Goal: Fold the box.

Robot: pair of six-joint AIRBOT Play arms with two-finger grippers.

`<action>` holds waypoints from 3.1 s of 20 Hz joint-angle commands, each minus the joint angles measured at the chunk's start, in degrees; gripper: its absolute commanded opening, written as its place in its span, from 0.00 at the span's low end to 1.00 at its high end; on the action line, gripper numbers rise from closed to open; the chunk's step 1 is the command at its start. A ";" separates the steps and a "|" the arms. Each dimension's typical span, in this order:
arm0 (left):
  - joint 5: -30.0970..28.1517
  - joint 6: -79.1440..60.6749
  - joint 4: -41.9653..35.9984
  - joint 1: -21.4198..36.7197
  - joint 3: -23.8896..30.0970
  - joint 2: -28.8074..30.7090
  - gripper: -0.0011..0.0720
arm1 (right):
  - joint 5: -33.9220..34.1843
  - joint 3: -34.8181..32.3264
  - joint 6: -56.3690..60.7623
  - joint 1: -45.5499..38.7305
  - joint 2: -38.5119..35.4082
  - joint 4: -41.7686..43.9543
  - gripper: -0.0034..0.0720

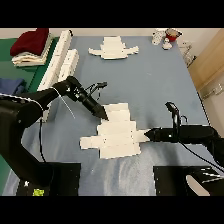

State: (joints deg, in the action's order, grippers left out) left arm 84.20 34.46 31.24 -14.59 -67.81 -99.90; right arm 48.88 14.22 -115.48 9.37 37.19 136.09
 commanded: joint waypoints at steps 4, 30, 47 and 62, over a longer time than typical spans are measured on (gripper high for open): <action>-0.20 -2.23 -0.07 -0.68 -0.02 -0.55 0.03 | -0.15 -0.02 0.04 0.02 0.02 -0.42 0.05; -39.08 -35.85 2.91 -17.05 19.71 31.23 0.02 | -9.51 12.92 37.73 -0.11 0.02 -49.09 0.53; -45.46 -38.36 0.81 -24.61 30.10 33.48 0.03 | -9.42 12.90 38.14 -0.09 0.02 -46.95 0.53; -30.16 -29.92 4.50 -16.98 23.52 34.86 0.03 | -9.40 12.90 38.14 -0.09 0.02 -44.96 0.53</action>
State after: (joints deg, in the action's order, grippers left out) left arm 51.27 3.92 36.21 -32.23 -43.59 -64.88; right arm 39.46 27.09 -77.36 9.28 37.21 90.80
